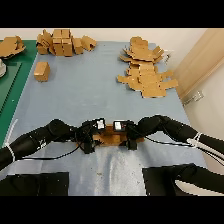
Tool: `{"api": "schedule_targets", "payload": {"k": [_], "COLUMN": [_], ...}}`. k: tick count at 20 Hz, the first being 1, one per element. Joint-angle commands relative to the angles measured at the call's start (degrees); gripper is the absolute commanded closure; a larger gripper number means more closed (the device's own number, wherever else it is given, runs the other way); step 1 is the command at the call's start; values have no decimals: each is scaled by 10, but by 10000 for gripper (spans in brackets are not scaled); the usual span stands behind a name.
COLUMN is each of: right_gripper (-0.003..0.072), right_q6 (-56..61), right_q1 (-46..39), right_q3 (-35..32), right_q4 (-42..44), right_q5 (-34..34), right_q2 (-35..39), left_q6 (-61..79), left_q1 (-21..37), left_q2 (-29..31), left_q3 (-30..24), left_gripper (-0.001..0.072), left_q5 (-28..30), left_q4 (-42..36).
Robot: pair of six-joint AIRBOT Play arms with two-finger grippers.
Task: Fold the box.
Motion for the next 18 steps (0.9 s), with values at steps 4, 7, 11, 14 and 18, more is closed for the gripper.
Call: {"api": "schedule_targets", "payload": {"k": [4, 7, 11, 14, 18], "right_gripper": [183, 183, 183, 183, 182], "right_q6": [0, 0, 0, 0, 0], "right_q1": [0, 0, 0, 0, 0], "right_q3": [0, 0, 0, 0, 0], "right_q4": [0, 0, 0, 0, 0], "right_q5": [0, 0, 0, 0, 0], "right_q2": [0, 0, 0, 0, 0], "left_q6": [0, -10, -121, -294, -617], "left_q1": [1, 1, 1, 14, 79], "left_q2": [-7, -4, 46, 109, 186], "left_q3": [1, 1, 0, 0, 0], "left_gripper": [294, 431, 696, 696, 697], "left_q5": [-4, -4, 6, 5, -37], "left_q4": [-1, 21, 161, 274, 401]}}
